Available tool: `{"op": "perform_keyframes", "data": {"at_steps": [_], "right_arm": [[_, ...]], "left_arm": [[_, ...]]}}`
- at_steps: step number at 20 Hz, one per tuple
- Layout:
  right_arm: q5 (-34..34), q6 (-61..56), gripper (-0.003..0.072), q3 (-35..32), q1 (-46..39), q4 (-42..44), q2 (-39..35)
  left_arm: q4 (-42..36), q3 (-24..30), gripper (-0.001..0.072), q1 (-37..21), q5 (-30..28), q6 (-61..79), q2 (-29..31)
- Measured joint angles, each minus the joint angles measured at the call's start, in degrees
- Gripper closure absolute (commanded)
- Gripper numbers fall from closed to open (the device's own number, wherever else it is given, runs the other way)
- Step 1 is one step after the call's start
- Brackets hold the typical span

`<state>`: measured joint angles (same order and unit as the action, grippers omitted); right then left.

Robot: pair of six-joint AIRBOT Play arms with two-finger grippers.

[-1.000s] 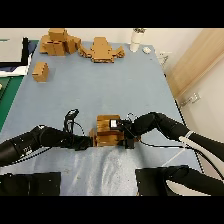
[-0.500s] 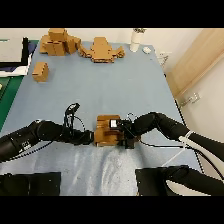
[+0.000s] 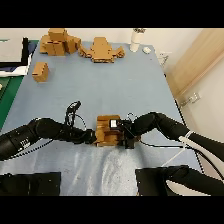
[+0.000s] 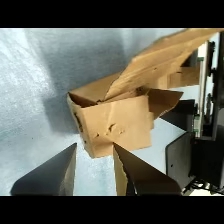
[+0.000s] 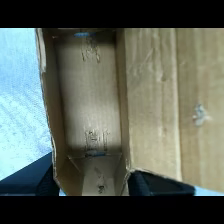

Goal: Fold the box.

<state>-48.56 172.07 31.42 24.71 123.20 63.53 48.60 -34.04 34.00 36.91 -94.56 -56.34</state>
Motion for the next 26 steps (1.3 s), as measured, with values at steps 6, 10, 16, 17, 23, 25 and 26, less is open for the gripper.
{"op": "perform_keyframes", "data": {"at_steps": [6, 10, 16, 17, 23, 25, 26], "right_arm": [[0.0, -0.02, 0.0165, 0.0, 0.0, 0.0, 0.0], [0.0, 0.0, 0.0165, 0.0, 0.0, 0.02, 0.0], [0.0, 0.0, 0.0165, 0.0, 0.0, 0.02, 0.0], [0.0, 0.0, 0.0165, 0.0, 0.0, 0.02, 0.0], [0.0, -0.02, 0.0165, 0.0, 0.0, 0.02, 0.0], [0.0, -0.02, 0.0165, 0.0, 0.0, 0.02, 0.0], [0.0, 0.0, 0.0165, 0.0, 0.0, 0.02, 0.0]], "left_arm": [[-1.79, 0.0, 0.0213, -0.04, -1.53, 0.83, -0.2], [-1.79, -0.13, 0.0215, -0.02, -0.5, 1.4, -1.09], [-0.26, -3.45, 0.0245, 0.87, 0.63, -1.68, -4.83], [0.76, -4.46, 0.0246, 1.33, 1.14, -3.04, -5.68], [14.01, -12.2, 0.0246, 5.99, 6.16, -18.03, -9.46], [18.78, -14.21, 0.0245, 7.82, 8.28, -24.39, -9.97], [20.94, -14.95, 0.0246, 8.72, 9.38, -27.5, -10.08]]}}
